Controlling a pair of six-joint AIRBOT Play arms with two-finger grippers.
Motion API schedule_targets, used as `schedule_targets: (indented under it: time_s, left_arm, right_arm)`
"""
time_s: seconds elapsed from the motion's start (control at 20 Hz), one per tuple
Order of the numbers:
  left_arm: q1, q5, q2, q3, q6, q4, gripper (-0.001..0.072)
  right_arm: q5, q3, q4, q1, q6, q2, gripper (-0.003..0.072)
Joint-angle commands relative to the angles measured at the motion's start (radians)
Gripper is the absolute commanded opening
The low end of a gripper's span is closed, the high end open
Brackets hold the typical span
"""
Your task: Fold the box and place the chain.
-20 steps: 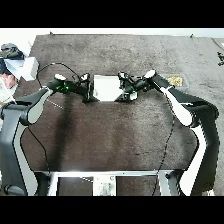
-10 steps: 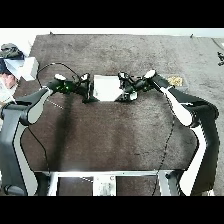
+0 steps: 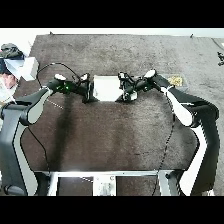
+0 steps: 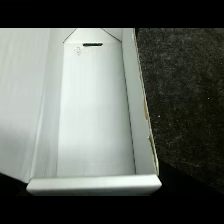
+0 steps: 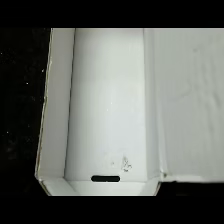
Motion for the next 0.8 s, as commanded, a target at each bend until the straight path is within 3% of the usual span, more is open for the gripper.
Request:
schedule_targets:
  time_s: [0.0, 0.3, 0.6, 0.65, 0.75]
  left_arm:
    - [0.001, 0.000, 0.000, 0.000, -0.001, 0.001, 0.0416]
    - [0.001, 0.000, 0.000, 0.000, -0.002, 0.000, 0.0416]
    - [0.001, 0.000, 0.000, 0.000, -0.001, 0.000, 0.0416]
    - [0.001, 0.000, 0.000, 0.000, -0.001, 0.000, 0.0416]
    - [0.001, 0.000, 0.000, 0.000, -0.001, 0.000, 0.0416]
  right_arm:
    - [0.007, 0.001, -0.023, -0.011, -0.003, 0.019, 0.0658]
    - [0.027, 0.001, -0.182, -0.048, 0.051, 0.068, 0.0657]
    - [0.075, 0.001, -0.128, -0.085, 0.118, 0.180, 0.0636]
    - [0.107, 0.001, -0.073, -0.082, 0.121, 0.192, 0.0468]
    - [0.136, 0.001, 0.047, -0.068, 0.121, 0.196, 0.0025]
